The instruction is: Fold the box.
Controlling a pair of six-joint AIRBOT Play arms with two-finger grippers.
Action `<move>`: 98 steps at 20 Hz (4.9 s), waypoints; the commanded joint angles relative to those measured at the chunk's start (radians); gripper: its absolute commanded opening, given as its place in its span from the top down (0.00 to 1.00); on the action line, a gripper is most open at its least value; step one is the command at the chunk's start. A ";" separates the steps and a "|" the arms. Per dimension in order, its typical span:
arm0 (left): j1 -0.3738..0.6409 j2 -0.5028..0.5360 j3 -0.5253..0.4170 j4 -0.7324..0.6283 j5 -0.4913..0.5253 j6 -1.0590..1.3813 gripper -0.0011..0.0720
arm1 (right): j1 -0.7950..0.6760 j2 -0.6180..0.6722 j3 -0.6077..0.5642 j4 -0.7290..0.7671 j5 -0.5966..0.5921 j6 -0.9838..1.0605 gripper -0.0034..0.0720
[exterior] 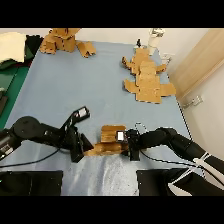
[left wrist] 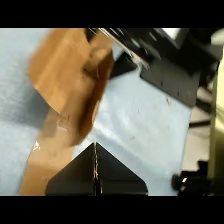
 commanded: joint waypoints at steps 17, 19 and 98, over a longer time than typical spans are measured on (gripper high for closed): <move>-0.140 -0.246 -0.061 0.082 0.301 0.323 0.00 | 0.001 0.000 0.000 0.000 0.000 0.000 0.37; -0.141 -0.246 -0.050 0.062 0.298 0.326 0.00 | 0.001 0.000 0.000 0.000 0.000 0.000 0.37; 0.080 -0.002 -0.182 0.249 0.112 -0.904 0.97 | 0.001 0.000 0.000 0.000 0.000 0.000 0.37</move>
